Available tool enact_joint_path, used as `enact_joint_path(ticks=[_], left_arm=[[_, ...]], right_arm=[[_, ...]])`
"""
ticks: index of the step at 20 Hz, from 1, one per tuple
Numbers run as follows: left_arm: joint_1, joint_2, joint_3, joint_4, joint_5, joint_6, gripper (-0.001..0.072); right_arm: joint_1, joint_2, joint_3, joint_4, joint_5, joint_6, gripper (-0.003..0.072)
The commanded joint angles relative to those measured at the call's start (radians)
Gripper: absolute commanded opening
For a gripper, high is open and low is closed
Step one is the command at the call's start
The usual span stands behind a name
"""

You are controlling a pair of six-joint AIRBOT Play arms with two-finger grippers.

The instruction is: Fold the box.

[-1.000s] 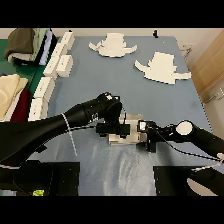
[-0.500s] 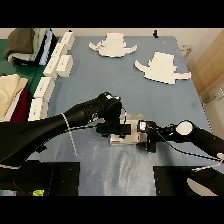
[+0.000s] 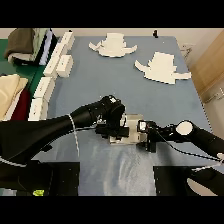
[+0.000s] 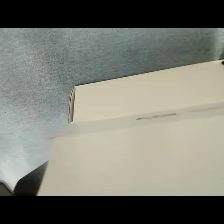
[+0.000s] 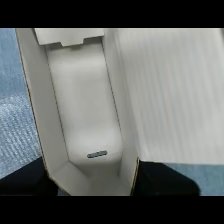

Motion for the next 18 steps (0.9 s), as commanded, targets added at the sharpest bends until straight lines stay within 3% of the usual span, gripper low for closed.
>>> enact_joint_path(ticks=[1, 2, 4, 9, 10, 12, 18], left_arm=[[-0.004, -0.014, 0.0, 0.066, -0.014, -0.023, 0.0287], [-0.004, -0.014, 0.0, 0.093, -0.016, -0.043, 0.0286], [-0.005, -0.014, 0.0, 0.114, 0.0, -0.055, 0.0128], [-0.006, -0.014, 0.0, 0.122, 0.037, -0.058, 0.0132], [-0.006, -0.014, 0.0, 0.123, 0.046, -0.058, 0.0141], [-0.006, -0.014, 0.0, 0.126, 0.05, -0.078, 0.033], [-0.01, -0.033, 0.0, 0.13, 0.05, -0.084, 0.0329]], right_arm=[[0.001, 0.0, 0.0, 0.0, 0.0, 0.0, 0.052], [0.001, 0.0, 0.0, 0.0, 0.0, 0.0, 0.052], [0.001, 0.0, 0.0, 0.0, 0.0, 0.0, 0.052], [0.001, 0.0, 0.0, 0.0, 0.0, 0.0, 0.052], [0.001, 0.0, 0.0, 0.0, 0.0, 0.0, 0.052], [0.001, 0.0, 0.0, 0.0, 0.0, 0.0, 0.052], [0.001, 0.0, 0.0, 0.0, 0.0, 0.0, 0.052]])
